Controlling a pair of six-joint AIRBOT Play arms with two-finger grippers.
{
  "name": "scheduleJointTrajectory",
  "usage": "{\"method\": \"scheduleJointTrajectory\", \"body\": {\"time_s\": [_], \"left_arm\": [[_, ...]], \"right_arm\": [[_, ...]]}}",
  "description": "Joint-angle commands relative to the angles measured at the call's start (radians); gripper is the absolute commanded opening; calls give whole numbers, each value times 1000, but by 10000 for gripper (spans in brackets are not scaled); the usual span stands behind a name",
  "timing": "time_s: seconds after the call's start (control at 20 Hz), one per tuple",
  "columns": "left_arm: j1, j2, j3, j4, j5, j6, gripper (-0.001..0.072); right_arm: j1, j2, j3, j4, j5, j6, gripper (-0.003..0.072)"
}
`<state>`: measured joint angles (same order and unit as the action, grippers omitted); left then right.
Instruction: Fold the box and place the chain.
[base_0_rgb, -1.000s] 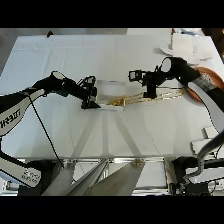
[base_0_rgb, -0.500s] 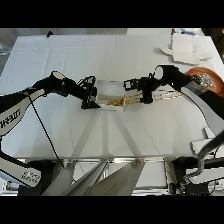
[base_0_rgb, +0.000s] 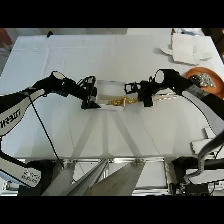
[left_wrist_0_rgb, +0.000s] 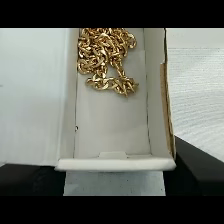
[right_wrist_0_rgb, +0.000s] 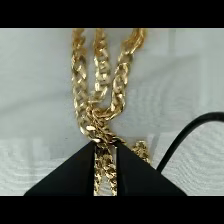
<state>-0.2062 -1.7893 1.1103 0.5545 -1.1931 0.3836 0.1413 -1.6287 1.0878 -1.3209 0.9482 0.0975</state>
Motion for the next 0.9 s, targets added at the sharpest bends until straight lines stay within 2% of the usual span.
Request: {"method": "scheduleJointTrajectory", "body": {"time_s": [0.0,0.1,0.45,0.7,0.85], "left_arm": [[0,0,0,0,0,0,320],[0,0,0,0,0,0,320],[0,0,0,0,0,0,320],[0,0,0,0,0,0,320],[0,0,0,0,0,0,320]], "right_arm": [[1,20,-8,-6,5,11,12],[1,55,-8,-6,-3,52,11],[14,259,-8,73,-20,400,10],[105,396,-8,118,-17,457,10],[180,427,-7,166,-41,525,10]]}}
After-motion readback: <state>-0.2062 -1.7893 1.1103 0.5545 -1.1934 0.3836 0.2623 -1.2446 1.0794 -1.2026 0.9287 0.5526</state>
